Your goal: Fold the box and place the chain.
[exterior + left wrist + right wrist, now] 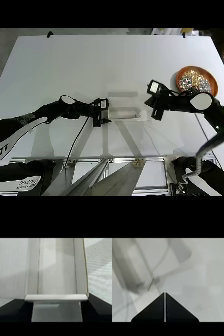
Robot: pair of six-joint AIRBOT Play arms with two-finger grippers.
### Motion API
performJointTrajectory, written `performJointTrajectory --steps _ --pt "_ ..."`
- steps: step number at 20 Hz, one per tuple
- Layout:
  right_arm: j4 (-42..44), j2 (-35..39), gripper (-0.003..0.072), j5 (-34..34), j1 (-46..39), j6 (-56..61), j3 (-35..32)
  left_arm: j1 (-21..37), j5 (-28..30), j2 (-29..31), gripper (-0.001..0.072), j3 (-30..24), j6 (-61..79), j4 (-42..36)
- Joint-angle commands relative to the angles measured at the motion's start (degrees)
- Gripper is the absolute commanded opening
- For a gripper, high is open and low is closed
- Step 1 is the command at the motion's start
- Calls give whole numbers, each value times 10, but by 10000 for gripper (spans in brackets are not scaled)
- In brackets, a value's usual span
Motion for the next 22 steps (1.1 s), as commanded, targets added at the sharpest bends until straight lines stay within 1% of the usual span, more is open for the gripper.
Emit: performJointTrajectory --steps 1,3,4,6,10,12,14,15,16,19,21,22 --pt "-134 3 136 67 0 -54 -5 0 0 0 11 0 0 0" --pt "-95 -16 375 64 0 -133 -16 0 0 0 11 0 0 0" --pt "-80 -28 412 66 0 -175 -19 0 0 0 11 0 0 0" --pt "-56 -49 412 67 0 -229 -21 0 0 0 11 0 0 0" --pt "41 -84 408 56 0 -346 -21 0 0 0 11 0 0 0" --pt "71 -101 395 36 0 -360 -21 0 0 0 11 0 0 0" --pt "81 -114 394 13 0 -356 -21 0 0 0 11 0 0 0" --pt "81 -121 376 14 0 -356 -21 0 0 0 11 0 0 0" --pt "82 -130 339 16 0 -355 -21 0 0 0 11 0 0 0" --pt "84 -144 330 12 0 -333 -21 0 0 0 11 0 0 0" --pt "100 -144 278 8 0 -332 -21 0 0 0 11 0 0 0" --pt "114 -144 236 8 0 -332 -21 0 0 0 11 0 0 0"
